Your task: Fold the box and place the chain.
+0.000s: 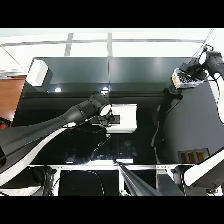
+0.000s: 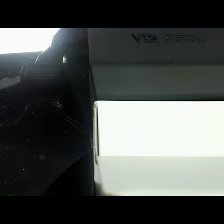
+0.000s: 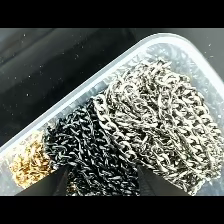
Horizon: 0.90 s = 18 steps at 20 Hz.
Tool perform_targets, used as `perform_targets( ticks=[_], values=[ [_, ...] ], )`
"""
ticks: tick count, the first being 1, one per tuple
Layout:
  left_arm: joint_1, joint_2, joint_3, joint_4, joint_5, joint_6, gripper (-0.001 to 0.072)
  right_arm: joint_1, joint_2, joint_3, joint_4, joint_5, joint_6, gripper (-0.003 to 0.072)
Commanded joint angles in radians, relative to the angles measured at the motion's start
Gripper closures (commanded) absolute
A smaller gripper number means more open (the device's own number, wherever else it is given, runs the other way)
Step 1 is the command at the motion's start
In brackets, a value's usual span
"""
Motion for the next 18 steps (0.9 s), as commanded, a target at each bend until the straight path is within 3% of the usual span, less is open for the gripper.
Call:
perform_targets(
  ticks=[1, 6, 10, 15, 17, 18],
  values=[
    [0.000, 0.000, 0.000, 0.000, -0.001, 0.000, 0.0679, -0.001, -0.010, 0.003, 0.006, 0.038, 0.001, 0.0215],
    [0.000, 0.000, 0.000, 0.000, -0.001, 0.000, 0.0679, -0.001, 0.001, 0.019, 0.002, 0.054, -0.042, 0.0215],
    [0.000, 0.000, 0.000, 0.000, 0.000, 0.000, 0.0679, 0.001, 0.008, 0.092, 0.006, 0.147, -0.106, 0.0214],
    [0.000, 0.000, 0.000, 0.000, -0.001, 0.000, 0.0679, 0.001, -0.007, 0.096, 0.055, 0.206, -0.103, 0.0216],
    [0.000, 0.000, 0.000, 0.000, 0.000, 0.000, 0.0679, 0.001, -0.023, 0.096, 0.059, 0.205, -0.081, 0.0318],
    [0.000, 0.000, 0.000, 0.000, -0.001, 0.000, 0.0679, 0.001, -0.032, 0.096, 0.058, 0.201, -0.074, 0.0317]
  ],
)
